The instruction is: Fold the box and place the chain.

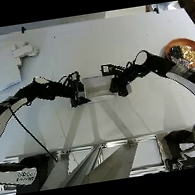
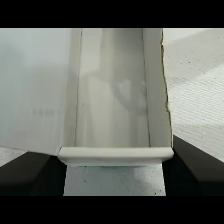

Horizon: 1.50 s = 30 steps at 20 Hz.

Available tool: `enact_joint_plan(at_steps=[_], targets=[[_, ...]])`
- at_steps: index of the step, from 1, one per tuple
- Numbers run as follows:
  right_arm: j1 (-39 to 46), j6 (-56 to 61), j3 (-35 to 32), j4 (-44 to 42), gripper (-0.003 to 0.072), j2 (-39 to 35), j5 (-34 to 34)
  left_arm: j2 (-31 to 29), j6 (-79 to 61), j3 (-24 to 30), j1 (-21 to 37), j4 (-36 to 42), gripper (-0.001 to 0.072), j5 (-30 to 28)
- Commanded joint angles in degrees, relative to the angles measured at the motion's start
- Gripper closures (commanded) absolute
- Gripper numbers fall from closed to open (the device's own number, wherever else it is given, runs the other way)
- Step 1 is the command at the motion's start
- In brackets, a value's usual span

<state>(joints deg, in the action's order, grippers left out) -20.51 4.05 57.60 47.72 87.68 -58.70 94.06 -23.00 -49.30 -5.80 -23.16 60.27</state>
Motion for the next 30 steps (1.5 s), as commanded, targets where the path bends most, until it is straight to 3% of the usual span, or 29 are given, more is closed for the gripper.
enact_joint_plan(at_steps=[1,5,6,7,8,13,19,24,27,30], targets=[[0.0,0.0,0.0,-1.6,0.0339,0.1,-0.1,0.0,-0.1,0.0,0.0,0.0,0.0356,0.0],[0.0,0.1,0.0,-1.7,0.0326,0.1,-0.2,0.0,0.0,0.0,0.0,0.0,0.0356,0.0],[0.0,0.4,0.0,-1.7,0.0375,0.1,-0.5,0.0,-0.1,0.0,0.0,0.0,0.0356,0.0],[0.0,0.6,0.0,-1.7,0.0550,0.1,-1.3,0.0,0.0,0.0,0.0,0.0,0.0356,0.0],[0.0,0.6,0.0,-1.7,0.0672,0.1,-2.7,0.0,0.0,0.0,0.0,0.0,0.0356,0.0],[0.0,3.2,0.0,-2.6,0.0677,-1.7,-6.1,0.0,-0.1,0.0,0.0,0.0,0.0356,0.0],[3.3,14.1,0.0,-4.0,0.0677,-14.1,-1.2,0.0,0.0,0.0,0.0,0.0,0.0356,0.0],[14.6,27.9,0.0,-3.0,0.0679,-22.7,-2.1,0.0,0.0,0.0,0.0,0.0,0.0356,0.0],[23.2,39.7,-0.9,3.5,0.0679,-22.8,-4.9,0.0,-0.1,0.0,0.0,0.0,0.0356,0.0],[28.6,46.8,-6.2,5.9,0.0680,-22.8,-4.4,0.0,0.0,0.0,0.0,0.0,0.0356,0.0]])
